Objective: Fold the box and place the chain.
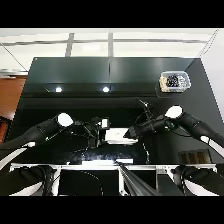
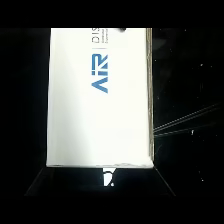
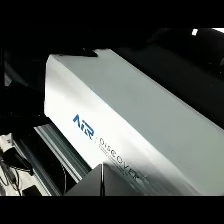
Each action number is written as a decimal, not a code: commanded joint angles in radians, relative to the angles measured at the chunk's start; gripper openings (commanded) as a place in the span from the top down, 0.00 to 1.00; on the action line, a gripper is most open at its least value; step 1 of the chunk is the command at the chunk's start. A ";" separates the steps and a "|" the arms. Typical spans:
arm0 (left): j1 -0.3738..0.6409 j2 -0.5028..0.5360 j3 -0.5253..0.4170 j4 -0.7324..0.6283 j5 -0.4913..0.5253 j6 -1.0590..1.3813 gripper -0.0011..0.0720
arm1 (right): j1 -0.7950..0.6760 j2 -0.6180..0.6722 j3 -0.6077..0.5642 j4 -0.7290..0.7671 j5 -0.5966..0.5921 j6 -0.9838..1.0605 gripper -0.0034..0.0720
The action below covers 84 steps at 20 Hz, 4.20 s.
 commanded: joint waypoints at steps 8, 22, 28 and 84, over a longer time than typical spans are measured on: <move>0.000 0.000 0.000 -0.007 -0.001 -0.001 0.59 | -0.066 0.031 0.070 -0.032 0.164 -0.047 0.94; 0.019 0.248 0.082 0.254 -0.136 -0.417 0.01 | -0.588 0.398 0.189 -0.217 0.303 -0.042 0.94; -0.127 0.010 0.273 0.132 -0.028 -0.434 0.01 | -0.588 0.398 0.189 -0.216 0.238 0.000 0.94; 0.736 -0.201 0.551 0.653 -0.058 -1.014 0.49 | -0.587 0.397 0.182 -0.215 0.254 0.029 0.94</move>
